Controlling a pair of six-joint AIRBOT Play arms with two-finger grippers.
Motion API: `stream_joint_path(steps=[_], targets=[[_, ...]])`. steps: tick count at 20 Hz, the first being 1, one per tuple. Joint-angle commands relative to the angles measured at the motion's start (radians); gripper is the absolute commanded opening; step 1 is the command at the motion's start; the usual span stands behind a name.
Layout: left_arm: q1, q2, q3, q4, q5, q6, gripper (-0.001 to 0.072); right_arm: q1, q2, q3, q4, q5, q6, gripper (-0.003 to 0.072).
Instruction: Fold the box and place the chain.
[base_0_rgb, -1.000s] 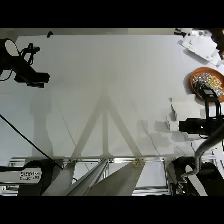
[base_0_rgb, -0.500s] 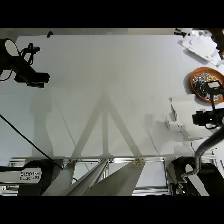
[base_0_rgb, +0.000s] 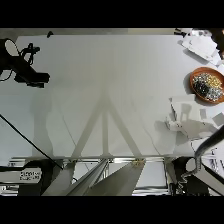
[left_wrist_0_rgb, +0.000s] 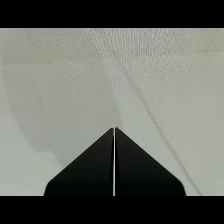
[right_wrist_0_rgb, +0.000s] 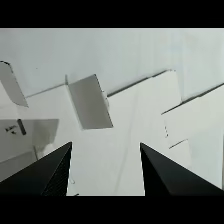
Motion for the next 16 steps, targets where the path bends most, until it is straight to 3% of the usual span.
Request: stream_joint_path(steps=[1,6,13,15,16], targets=[[0.001,-0.001,0.000,0.000,0.000,0.000,0.0012,-0.104,-0.177,0.085,-0.016,0.085,-0.098,0.0477],[0.001,-0.001,0.000,0.000,0.000,0.000,0.0012,-0.113,-0.286,0.085,-0.001,0.059,-0.175,0.0476],[0.001,-0.001,0.000,0.000,0.000,0.000,0.0012,-0.113,-0.371,0.085,0.143,0.047,-0.315,0.0473],[0.001,-0.001,0.000,0.000,0.000,0.000,0.0012,-0.113,-0.386,0.085,0.142,0.042,-0.315,0.0446],[0.001,-0.001,0.000,0.000,0.000,0.000,0.0012,-0.113,-0.396,0.085,0.142,0.042,-0.314,0.0380]])
